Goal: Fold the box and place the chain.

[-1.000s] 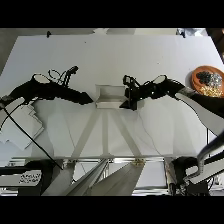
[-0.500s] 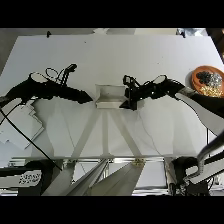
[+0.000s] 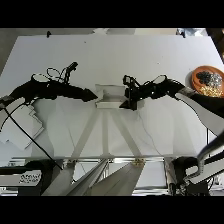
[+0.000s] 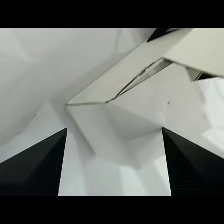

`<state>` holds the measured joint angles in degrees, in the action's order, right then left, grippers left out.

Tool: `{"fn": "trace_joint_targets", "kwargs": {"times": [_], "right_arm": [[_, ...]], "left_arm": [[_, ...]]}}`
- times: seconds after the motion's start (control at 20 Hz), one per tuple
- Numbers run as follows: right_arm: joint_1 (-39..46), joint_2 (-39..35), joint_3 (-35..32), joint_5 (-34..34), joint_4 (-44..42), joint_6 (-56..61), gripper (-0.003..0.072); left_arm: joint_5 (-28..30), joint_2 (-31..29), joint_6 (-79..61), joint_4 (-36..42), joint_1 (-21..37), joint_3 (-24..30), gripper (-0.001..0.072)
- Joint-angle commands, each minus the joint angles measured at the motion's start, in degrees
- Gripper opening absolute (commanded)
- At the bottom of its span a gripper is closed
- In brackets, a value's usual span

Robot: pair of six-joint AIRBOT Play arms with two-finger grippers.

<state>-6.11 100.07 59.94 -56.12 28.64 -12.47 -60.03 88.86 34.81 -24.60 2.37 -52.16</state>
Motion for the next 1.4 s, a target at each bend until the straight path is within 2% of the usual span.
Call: {"fn": "trace_joint_targets", "kwargs": {"times": [0.0,0.15,0.35,0.65,0.8,0.95,1.0,1.15,1.35], "right_arm": [[0.0,0.0,0.0,-0.02,0.0,0.0,0.0367],[0.0,0.0,0.0,-0.02,0.0,0.0,0.0367],[0.0,0.0,0.0,-0.02,0.0,0.0,0.0367],[0.0,0.0,0.0,-0.02,0.0,0.0,0.0367],[0.0,0.0,0.0,-0.02,0.02,0.0,0.0367],[0.0,0.0,0.0,-0.02,0.0,0.0,0.0367],[0.0,0.0,0.0,-0.02,0.0,0.0,0.0367],[0.0,0.0,0.0,-0.02,0.0,0.0,0.0367],[0.0,0.0,0.0,-0.02,0.0,0.0,0.0367]], "left_arm": [[0.28,2.38,-1.4,5.81,-1.44,0.02,0.0654],[0.83,3.67,-1.29,5.16,-2.54,0.02,0.0653],[6.43,3.65,0.39,0.94,-2.95,0.02,0.0649],[11.1,2.36,3.85,-0.61,-2.97,0.02,0.0628],[13.75,1.16,7.26,-3.96,-3.52,0.0,0.0617],[14.19,0.24,8.11,-6.36,-4.48,0.0,0.0609],[14.67,-0.07,9.18,-7.69,-5.03,0.0,0.0564],[15.08,-0.63,11.02,-10.99,-6.93,0.0,0.0563],[15.67,-1.53,15.02,-11.17,-9.01,-0.07,0.0562]]}}
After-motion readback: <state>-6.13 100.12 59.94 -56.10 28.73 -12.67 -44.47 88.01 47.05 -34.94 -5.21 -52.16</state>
